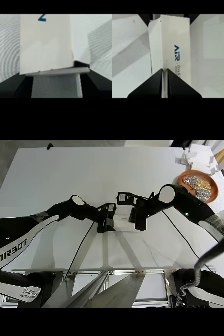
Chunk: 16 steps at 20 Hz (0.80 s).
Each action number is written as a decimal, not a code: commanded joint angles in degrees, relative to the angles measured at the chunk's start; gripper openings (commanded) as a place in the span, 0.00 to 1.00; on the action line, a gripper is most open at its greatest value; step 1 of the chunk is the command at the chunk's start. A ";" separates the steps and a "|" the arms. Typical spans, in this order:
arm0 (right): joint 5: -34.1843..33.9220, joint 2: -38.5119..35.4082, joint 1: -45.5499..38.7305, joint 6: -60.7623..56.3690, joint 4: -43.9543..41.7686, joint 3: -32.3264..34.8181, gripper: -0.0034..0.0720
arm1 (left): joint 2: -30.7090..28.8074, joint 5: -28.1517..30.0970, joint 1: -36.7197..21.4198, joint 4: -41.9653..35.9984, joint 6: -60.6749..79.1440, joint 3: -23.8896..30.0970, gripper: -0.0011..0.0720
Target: Fold the box and place the chain.
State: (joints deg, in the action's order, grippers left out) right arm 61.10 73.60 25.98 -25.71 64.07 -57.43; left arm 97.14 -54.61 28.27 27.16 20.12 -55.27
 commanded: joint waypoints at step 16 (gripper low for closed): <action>-6.45 -1.33 -0.02 -2.97 0.31 3.23 0.10 | -0.02 -0.26 0.02 0.11 0.09 0.02 0.36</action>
State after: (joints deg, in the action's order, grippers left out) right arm 55.92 72.25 26.00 -28.56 64.95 -55.02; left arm 97.14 -54.85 28.25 27.20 20.10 -55.27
